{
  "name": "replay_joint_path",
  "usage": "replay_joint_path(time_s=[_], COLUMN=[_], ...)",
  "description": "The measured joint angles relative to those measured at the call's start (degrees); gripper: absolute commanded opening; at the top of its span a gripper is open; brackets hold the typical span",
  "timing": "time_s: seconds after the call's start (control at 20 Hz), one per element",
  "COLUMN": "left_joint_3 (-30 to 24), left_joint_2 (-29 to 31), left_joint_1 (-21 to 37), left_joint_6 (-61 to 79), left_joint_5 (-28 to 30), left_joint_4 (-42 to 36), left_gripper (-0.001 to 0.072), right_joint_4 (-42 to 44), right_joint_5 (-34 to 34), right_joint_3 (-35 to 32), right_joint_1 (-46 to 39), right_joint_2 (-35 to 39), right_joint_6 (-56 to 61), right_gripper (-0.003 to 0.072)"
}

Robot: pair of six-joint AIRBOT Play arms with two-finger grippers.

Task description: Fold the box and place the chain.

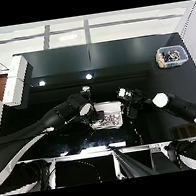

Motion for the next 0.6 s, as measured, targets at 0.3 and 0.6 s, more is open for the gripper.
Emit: replay_joint_path(time_s=[0.3, 0.6], left_joint_3=[0.0, 0.0], left_joint_2=[0.0, 0.0], left_joint_1=[0.0, 0.0], left_joint_6=[0.0, 0.0], left_joint_5=[0.0, -0.1], left_joint_4=[0.0, 0.0], left_gripper=[0.0033, 0.0033], right_joint_4=[-1.8, -2.1], right_joint_5=[5.5, 25.4], right_joint_3=[0.4, 8.0], right_joint_1=[-2.3, -6.7], right_joint_2=[11.5, 20.1], right_joint_6=[5.9, 14.9], right_gripper=[0.0031, 0.0031])
